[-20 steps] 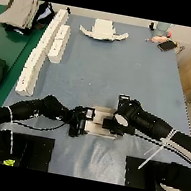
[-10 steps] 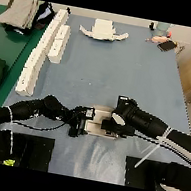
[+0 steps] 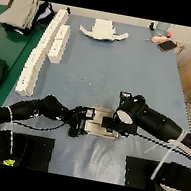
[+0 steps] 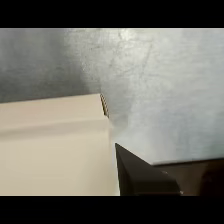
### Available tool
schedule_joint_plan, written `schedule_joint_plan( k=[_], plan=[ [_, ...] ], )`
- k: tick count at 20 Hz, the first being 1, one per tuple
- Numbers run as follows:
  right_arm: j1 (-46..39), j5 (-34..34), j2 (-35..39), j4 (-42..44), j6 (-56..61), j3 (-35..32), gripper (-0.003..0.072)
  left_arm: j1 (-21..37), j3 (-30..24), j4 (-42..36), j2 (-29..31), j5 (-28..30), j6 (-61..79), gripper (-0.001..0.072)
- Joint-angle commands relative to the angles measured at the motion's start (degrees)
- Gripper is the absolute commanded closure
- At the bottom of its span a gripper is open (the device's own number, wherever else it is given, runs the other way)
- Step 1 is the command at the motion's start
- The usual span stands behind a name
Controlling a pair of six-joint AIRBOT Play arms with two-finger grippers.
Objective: Fold the box.
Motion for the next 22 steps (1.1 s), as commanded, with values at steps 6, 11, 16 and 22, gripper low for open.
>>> schedule_joint_plan(
  k=[6, 11, 16, 22],
  plan=[
    [-5.11, 7.72, 16.9, -5.53, -2.27, 2.03, 0.0663, 0.02, 0.04, 0.04, -0.02, 0.02, 0.02, 0.02],
    [-25.14, 6.86, 16.44, 0.44, -22.51, 1.92, 0.0685, 0.02, 0.04, 0.04, -0.02, 0.02, 0.02, 0.02],
    [-43.93, 1.84, 6.05, 20.79, -46.51, 1.95, 0.0685, 0.02, 0.04, 0.04, -0.02, 0.02, 0.02, 0.02],
    [-50.42, 2.19, -11.65, 54.75, -68.13, 2.01, 0.0685, 0.02, 0.04, 0.04, 0.0, 0.02, 0.02, 0.02]
  ],
)
